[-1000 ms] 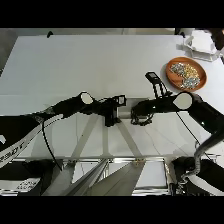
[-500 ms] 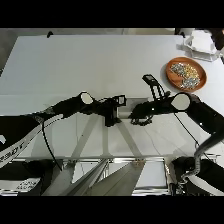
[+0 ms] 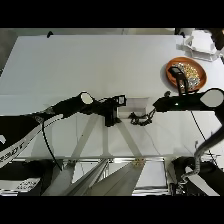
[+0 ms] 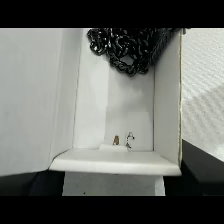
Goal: Fold the box and place the chain.
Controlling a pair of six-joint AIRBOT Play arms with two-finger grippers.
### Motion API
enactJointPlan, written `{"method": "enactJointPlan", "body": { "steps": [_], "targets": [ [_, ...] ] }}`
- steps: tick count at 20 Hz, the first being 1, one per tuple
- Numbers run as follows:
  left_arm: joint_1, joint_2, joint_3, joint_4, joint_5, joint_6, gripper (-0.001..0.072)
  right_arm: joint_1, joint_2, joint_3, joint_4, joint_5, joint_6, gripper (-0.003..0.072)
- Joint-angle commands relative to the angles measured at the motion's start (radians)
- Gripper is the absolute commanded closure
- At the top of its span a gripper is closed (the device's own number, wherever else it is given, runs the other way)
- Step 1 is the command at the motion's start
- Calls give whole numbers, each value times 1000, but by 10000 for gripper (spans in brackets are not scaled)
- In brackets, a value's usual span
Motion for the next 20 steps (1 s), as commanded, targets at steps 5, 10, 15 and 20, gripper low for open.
{"method": "enactJointPlan", "body": {
  "steps": [5, 10, 15, 20],
  "targets": [
    [0, 0, 1, 0, 0, 0, 620, -127, -170, 0, -121, -48, 80, 327],
    [0, 0, 1, 0, 0, 0, 620, -93, -247, 2, -270, -117, 179, 327],
    [0, 0, 1, 0, 0, 0, 620, -40, -295, 11, -317, -187, 192, 327],
    [0, 0, 1, 0, 0, 0, 620, -31, -303, 19, -350, -231, 225, 327]
  ]
}}
